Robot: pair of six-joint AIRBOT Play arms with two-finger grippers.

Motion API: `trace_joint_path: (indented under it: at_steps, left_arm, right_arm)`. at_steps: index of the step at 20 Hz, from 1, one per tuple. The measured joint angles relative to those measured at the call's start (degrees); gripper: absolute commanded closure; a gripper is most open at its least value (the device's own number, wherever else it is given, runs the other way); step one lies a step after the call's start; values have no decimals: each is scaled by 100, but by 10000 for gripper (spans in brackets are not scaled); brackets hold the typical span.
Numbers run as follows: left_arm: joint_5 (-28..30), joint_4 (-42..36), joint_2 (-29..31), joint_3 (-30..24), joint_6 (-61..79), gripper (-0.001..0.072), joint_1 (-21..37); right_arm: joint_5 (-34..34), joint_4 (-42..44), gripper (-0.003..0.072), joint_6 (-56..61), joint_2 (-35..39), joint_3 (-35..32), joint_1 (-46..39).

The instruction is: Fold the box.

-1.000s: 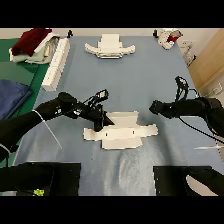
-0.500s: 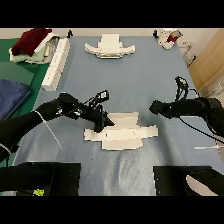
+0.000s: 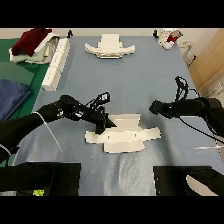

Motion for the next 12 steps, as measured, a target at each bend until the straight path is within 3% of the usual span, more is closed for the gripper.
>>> trace_joint_path:
  at_steps: [9,10,11,12]
  left_arm:
    - [90,192,2,-136,2,696,-2]
    - [98,214,2,-136,2,696,-2]
    - [101,234,2,-136,0,696,-2]
    - [105,247,2,-142,0,696,-2]
  right_arm:
    - [-13,-2,185,0,0,0,0]
    - [-26,2,272,-2,0,0,0]
    - [-55,13,437,-2,0,0,0]
    - [-96,39,486,-2,0,0,0]
